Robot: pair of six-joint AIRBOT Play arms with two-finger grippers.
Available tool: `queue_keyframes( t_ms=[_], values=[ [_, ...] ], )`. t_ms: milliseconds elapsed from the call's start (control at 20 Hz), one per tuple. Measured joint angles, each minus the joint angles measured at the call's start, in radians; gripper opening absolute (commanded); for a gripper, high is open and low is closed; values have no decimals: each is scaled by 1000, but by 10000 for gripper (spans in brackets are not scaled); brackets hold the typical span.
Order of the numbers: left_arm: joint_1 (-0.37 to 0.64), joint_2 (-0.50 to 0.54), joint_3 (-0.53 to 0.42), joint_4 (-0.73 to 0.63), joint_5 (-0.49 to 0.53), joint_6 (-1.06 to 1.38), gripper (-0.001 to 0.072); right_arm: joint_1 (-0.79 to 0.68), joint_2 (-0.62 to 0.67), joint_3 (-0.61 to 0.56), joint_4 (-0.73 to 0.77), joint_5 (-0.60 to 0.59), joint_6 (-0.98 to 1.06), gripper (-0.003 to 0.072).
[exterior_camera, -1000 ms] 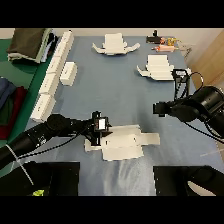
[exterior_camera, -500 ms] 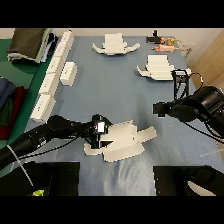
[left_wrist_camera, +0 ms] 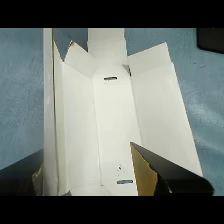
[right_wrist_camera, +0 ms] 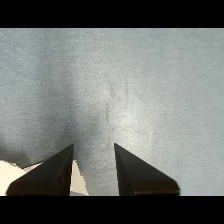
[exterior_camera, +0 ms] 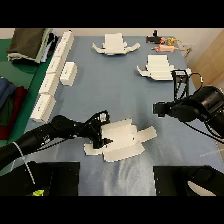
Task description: Fold the box.
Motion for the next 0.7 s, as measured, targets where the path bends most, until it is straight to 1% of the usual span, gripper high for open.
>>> queue_keyframes(
  t_ms=[300,350,400,450,500,700],
  values=[
    [0,-9,0,4,19,-33,697,0,0,0,0,6,-2,386],
    [0,-10,0,5,19,-34,672,0,0,0,0,8,-3,386],
    [0,-10,0,4,19,-36,382,0,0,0,0,8,-3,386],
    [0,-10,0,5,19,-37,76,0,0,0,0,8,-3,386],
    [0,-10,0,5,19,-37,15,0,0,0,0,9,-3,386],
    [-2,-10,0,5,11,-37,15,0,0,0,3,11,-3,386]
  ],
)
